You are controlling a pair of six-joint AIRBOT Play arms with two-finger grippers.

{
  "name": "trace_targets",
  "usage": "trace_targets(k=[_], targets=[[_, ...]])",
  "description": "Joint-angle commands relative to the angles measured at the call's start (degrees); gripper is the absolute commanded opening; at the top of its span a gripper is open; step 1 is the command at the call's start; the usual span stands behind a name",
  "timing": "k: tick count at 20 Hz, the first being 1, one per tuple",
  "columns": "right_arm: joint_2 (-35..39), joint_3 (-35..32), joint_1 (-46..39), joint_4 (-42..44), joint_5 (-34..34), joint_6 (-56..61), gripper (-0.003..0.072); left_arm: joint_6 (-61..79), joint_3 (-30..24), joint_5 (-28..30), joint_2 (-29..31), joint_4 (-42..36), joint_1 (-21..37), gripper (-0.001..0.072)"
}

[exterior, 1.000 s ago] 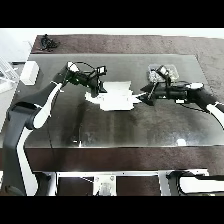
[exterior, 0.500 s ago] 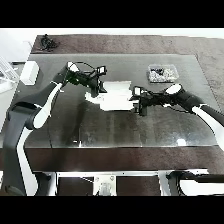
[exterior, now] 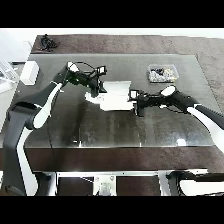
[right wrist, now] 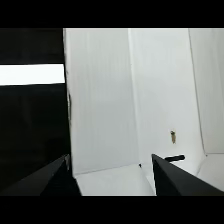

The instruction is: Fold the box and place the chain.

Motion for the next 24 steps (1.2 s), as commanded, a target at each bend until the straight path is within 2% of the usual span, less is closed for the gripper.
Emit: trace_targets(k=[1,9,13,17,24], targets=[[-0.17,0.13,0.13,2.14,-5.16,-0.02,0.0616,0.02,-0.02,-0.02,-0.04,0.00,-0.02,0.0020],[-0.15,6.29,-0.76,4.15,-5.53,0.44,0.0616,0.02,0.00,-0.02,-0.04,0.00,-0.02,0.0020],[-0.37,7.08,-2.27,4.46,-5.38,0.44,0.0625,0.02,0.00,0.00,-0.04,0.00,-0.02,0.0020],[-2.91,8.61,-3.74,4.46,-2.75,0.42,0.0626,0.02,-0.02,0.00,-0.04,0.00,-0.02,0.0020],[-9.62,18.27,-6.01,4.85,10.38,1.11,0.0627,0.02,0.00,0.00,-0.04,0.00,-0.02,0.0020]])
